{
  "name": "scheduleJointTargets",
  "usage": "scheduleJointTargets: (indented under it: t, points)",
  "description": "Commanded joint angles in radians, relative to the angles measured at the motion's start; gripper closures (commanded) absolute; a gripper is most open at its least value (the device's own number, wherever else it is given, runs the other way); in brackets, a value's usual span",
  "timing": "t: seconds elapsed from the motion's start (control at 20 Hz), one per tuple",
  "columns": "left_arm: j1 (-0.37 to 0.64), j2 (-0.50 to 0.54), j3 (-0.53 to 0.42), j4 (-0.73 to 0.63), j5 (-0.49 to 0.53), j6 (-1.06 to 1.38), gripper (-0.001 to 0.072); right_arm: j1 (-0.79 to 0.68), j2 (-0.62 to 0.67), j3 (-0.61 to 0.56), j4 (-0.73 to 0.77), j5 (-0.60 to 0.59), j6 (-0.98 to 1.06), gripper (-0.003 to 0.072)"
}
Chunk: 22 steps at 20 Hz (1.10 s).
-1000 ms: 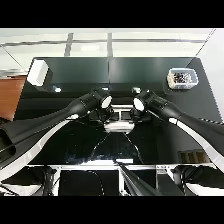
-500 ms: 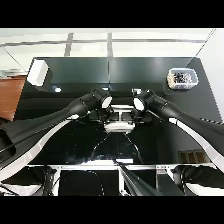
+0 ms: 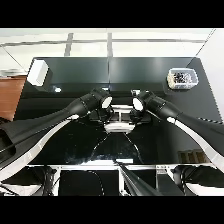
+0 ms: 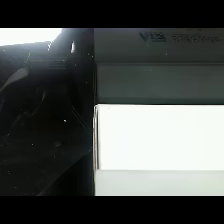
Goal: Fold the box and place the chain.
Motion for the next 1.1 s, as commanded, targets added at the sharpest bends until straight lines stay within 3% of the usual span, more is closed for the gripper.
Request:
scheduleJointTargets:
  t: [0.0, 0.05, 0.25, 0.4, 0.6, 0.7, 0.75, 0.8, 0.95, 1.05]
  points:
    - [0.000, -0.001, 0.000, 0.000, 0.000, 0.000, 0.0683, 0.000, 0.003, 0.002, 0.002, 0.006, -0.010, 0.0389]
    - [0.000, -0.001, 0.000, 0.000, 0.000, 0.000, 0.0683, -0.002, 0.008, 0.002, 0.002, 0.011, -0.011, 0.0299]
    - [0.000, -0.001, 0.000, 0.000, 0.000, 0.000, 0.0683, -0.002, 0.112, 0.022, -0.045, 0.057, -0.067, 0.0306]
    - [0.000, -0.001, 0.000, 0.000, -0.002, 0.000, 0.0683, -0.003, 0.295, 0.050, -0.084, 0.084, -0.132, 0.0307]
    - [0.000, -0.001, 0.000, 0.000, 0.000, 0.000, 0.0683, -0.070, 0.441, 0.051, -0.545, 0.125, -0.106, 0.0306]
    - [0.000, -0.001, 0.000, 0.000, 0.000, 0.000, 0.0683, -0.212, 0.423, 0.028, -0.640, 0.060, -0.107, 0.0305]
    - [0.000, -0.001, 0.000, 0.000, 0.000, 0.000, 0.0683, -0.301, 0.399, 0.016, -0.629, 0.006, -0.107, 0.0219]
    - [0.000, -0.001, 0.000, 0.000, 0.001, 0.000, 0.0683, -0.391, 0.359, 0.013, -0.586, -0.045, -0.118, -0.0032]
    - [0.000, -0.001, 0.000, 0.000, 0.002, 0.000, 0.0682, -0.642, 0.190, 0.053, -0.334, -0.185, -0.194, -0.0034]
    - [0.000, -0.001, 0.000, 0.000, 0.002, 0.000, 0.0682, -0.751, 0.054, 0.175, -0.200, -0.182, -0.195, -0.0033]
